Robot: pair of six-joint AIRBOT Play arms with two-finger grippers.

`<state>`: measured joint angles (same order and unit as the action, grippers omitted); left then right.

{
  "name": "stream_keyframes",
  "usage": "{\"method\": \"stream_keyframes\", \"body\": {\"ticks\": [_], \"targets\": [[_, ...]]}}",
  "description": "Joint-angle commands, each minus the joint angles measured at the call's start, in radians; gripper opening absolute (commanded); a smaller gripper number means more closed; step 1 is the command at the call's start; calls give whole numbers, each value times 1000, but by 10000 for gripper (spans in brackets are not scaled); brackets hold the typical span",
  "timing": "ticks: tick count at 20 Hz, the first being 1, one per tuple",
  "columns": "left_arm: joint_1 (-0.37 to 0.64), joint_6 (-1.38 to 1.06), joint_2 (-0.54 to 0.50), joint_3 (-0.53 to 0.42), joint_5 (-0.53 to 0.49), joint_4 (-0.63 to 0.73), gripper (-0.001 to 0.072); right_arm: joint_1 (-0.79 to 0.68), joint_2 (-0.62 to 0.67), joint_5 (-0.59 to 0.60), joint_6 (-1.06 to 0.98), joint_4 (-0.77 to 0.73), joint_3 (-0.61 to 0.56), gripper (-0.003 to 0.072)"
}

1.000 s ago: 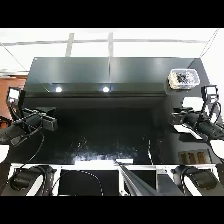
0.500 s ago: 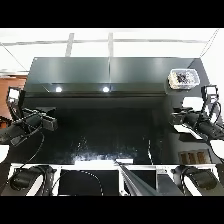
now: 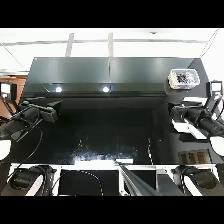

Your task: Fold the box and place the chain.

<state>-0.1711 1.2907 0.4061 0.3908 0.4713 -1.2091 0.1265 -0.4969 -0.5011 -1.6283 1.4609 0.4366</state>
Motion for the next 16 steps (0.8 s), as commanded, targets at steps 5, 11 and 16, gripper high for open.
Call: {"method": "stream_keyframes", "body": {"ticks": [5, 11, 16], "targets": [[-3, 0, 73, 0, -31, 111, 708, -588, -411, -113, -138, 129, 441, 717], [-3, 0, 74, 0, -28, 111, 708, -1048, -773, -713, 97, 123, 739, 717], [-3, 0, 87, 0, -28, 111, 708, -1229, -909, -678, 330, -109, 775, 715]]}}
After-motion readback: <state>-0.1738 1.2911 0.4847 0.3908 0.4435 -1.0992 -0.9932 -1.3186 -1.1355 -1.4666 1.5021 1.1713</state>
